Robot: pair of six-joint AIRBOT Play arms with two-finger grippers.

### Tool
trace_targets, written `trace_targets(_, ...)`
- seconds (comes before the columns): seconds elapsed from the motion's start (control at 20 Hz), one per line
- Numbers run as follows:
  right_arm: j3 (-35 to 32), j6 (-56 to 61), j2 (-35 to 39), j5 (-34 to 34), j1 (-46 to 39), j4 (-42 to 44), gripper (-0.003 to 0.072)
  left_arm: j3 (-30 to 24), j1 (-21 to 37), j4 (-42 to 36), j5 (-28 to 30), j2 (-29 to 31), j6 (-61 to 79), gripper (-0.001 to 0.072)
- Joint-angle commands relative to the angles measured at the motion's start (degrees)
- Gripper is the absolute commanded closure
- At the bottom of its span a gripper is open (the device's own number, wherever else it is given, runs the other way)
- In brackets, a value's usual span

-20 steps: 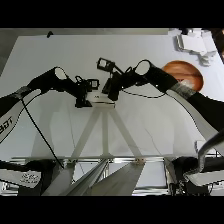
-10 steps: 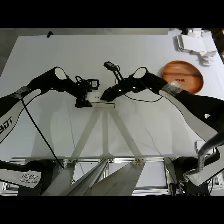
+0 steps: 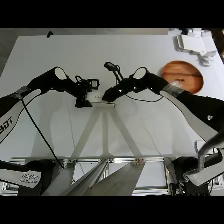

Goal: Fold the box and place the chain.

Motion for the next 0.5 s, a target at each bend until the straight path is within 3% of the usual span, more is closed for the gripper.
trace_targets(0.0,0.13,2.93,7.69,-2.60,-0.44,-6.69,0.0674,0.00,0.00,0.09,0.00,0.02,0.20,0.0693)
trace_targets(0.3,0.11,24.96,16.83,1.18,-5.35,-38.42,0.0674,0.00,0.00,0.09,0.00,0.02,0.20,0.0693)
trace_targets(0.45,0.09,30.05,16.35,4.39,-8.87,-46.01,0.0674,0.00,0.02,0.09,0.09,0.02,0.76,0.0693)
